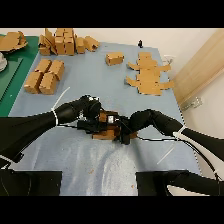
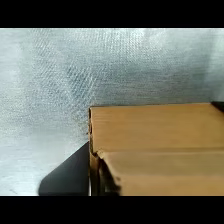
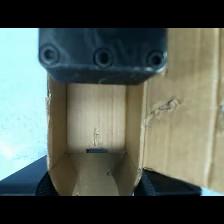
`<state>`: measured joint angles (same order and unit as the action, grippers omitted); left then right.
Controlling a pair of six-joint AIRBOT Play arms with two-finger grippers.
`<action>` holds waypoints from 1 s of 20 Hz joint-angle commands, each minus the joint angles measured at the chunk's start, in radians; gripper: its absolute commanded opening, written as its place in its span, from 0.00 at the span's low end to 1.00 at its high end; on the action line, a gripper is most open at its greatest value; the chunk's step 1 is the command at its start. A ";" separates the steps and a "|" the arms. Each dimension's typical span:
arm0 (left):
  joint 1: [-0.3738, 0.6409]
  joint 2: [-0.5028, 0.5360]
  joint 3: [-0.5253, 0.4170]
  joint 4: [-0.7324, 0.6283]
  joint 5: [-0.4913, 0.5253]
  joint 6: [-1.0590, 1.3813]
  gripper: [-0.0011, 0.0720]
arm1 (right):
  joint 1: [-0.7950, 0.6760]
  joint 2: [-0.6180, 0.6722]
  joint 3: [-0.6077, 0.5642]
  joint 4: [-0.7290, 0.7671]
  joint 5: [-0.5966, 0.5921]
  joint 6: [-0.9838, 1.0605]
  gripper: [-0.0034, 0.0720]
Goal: Fold the box.
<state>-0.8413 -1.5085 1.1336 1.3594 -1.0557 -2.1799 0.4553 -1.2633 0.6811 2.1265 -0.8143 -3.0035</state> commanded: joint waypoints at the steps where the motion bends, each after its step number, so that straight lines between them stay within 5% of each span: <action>1: -0.001 0.000 0.001 -0.010 -0.009 -0.002 0.68 | 0.000 -0.001 0.001 0.001 0.001 0.000 0.68; 2: 0.000 0.000 0.001 -0.013 -0.014 -0.002 0.78 | 0.000 -0.001 0.001 0.000 0.001 0.000 0.68; 10: 0.000 0.000 0.001 0.008 -0.025 -0.002 0.75 | 0.000 -0.001 0.001 0.001 0.001 0.000 0.68; 11: 0.000 0.000 0.001 0.010 -0.025 -0.002 0.59 | 0.000 -0.001 0.001 0.001 0.001 0.000 0.68; 14: 0.000 0.000 0.001 0.010 -0.013 -0.002 0.43 | 0.000 -0.001 0.001 0.000 0.001 0.000 0.68; 15: 0.000 0.000 0.001 0.010 -0.011 0.006 0.03 | 0.000 -0.001 0.001 0.001 0.001 0.000 0.68; 20: -0.001 0.000 0.001 0.006 0.001 0.018 0.03 | 0.000 -0.001 0.001 0.000 0.001 0.000 0.68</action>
<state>-0.8413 -1.5085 1.1336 1.3720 -1.0771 -2.1685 0.4553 -1.2633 0.6807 2.1277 -0.8131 -3.0020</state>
